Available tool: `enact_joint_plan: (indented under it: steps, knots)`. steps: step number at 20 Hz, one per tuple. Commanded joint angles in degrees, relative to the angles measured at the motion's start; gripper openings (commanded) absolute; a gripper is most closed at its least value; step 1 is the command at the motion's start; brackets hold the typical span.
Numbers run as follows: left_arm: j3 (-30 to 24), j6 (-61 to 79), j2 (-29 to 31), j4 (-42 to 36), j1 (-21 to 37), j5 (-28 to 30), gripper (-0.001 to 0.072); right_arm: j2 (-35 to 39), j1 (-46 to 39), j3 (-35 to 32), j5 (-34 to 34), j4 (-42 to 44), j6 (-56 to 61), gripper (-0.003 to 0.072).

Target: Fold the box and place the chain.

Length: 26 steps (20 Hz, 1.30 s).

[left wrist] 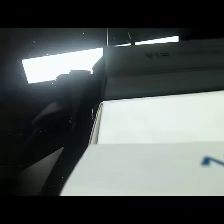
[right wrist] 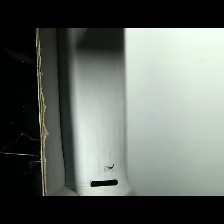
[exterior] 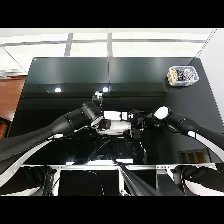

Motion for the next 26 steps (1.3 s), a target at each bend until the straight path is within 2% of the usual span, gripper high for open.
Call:
enact_joint_plan:
  steps: [1,4,11,14,16,18,20,23,26]
  knots:
    - [0.09,-1.68,-1.55,-3.41,0.72,0.17,0.0489,-0.04,0.04,-0.02,0.02,0.02,0.02,0.0131]
    - [0.17,-1.42,-1.75,-5.7,1.79,0.33,0.0488,-0.02,0.04,0.0,0.02,0.02,0.02,0.013]
    - [0.74,-1.44,-1.01,-4.87,1.75,-0.37,0.0488,-0.02,0.04,-0.02,0.02,0.02,0.02,0.0131]
    - [0.37,-2.25,1.42,-2.6,1.73,-0.61,0.0489,-0.02,0.04,-0.02,0.02,0.02,0.02,0.0131]
    - [-1.73,-6.25,4.24,0.04,1.73,-0.31,0.0488,-0.04,0.04,-0.02,0.02,0.02,0.02,0.013]
    - [-5.75,-9.81,7.43,1.49,1.62,1.88,0.0489,-0.04,0.04,-0.02,0.0,0.02,0.02,0.013]
    - [-9.05,-10.27,8.98,0.52,1.18,7.61,0.0489,-0.04,0.04,-0.02,0.0,0.02,0.02,0.0131]
    - [-9.18,-10.23,6.97,-2.21,0.9,14.03,0.0489,-0.02,0.04,0.0,0.02,0.02,0.02,0.0131]
    - [-7.89,-9.51,4.59,-2.08,0.92,12.68,0.0489,-0.04,0.04,-0.02,0.02,0.0,0.02,0.013]
